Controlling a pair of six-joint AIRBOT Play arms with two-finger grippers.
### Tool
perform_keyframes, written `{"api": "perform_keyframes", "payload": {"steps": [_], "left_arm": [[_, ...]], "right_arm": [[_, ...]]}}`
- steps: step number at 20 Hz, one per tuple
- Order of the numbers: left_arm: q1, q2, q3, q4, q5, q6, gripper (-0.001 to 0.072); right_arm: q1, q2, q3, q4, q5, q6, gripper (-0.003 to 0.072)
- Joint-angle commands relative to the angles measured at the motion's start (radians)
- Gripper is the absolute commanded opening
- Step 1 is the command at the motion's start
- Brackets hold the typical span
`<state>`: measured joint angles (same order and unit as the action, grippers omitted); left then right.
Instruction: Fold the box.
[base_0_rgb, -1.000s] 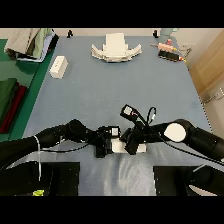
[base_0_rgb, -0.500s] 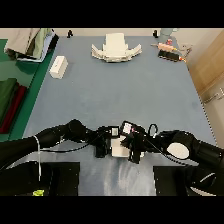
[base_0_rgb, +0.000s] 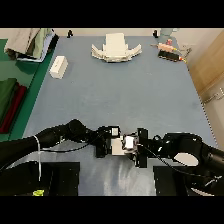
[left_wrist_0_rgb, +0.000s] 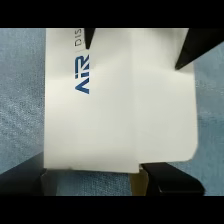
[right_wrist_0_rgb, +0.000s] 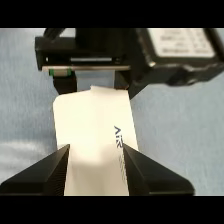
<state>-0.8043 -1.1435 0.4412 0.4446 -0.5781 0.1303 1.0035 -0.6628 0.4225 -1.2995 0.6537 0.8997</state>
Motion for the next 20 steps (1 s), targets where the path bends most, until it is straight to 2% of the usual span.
{"api": "perform_keyframes", "payload": {"steps": [1,7,13,14,15,17,20], "left_arm": [[0.000,0.000,0.000,0.000,0.000,0.000,0.0468],[0.000,0.000,0.000,0.000,0.000,0.000,0.0468],[0.000,0.000,0.000,0.000,0.000,0.000,0.0468],[0.000,0.000,0.000,0.000,0.000,0.000,0.0468],[0.000,0.000,0.000,0.000,0.001,0.000,0.0468],[0.000,0.000,0.000,0.000,0.000,0.000,0.0468],[0.000,0.000,0.000,0.000,0.000,0.000,0.0468]], "right_arm": [[0.002,-0.019,0.000,-0.079,0.047,-0.010,0.0527],[0.003,-0.079,0.000,-0.117,0.041,-0.082,0.0524],[0.003,-0.063,0.000,-0.141,0.013,-0.098,0.0494],[0.003,-0.058,0.000,-0.144,0.011,-0.098,0.0437],[0.003,-0.053,0.000,-0.145,0.008,-0.098,0.0437],[0.003,-0.047,0.000,-0.144,0.008,-0.098,0.0351],[0.003,-0.034,0.000,-0.144,0.007,-0.097,0.0343]]}}
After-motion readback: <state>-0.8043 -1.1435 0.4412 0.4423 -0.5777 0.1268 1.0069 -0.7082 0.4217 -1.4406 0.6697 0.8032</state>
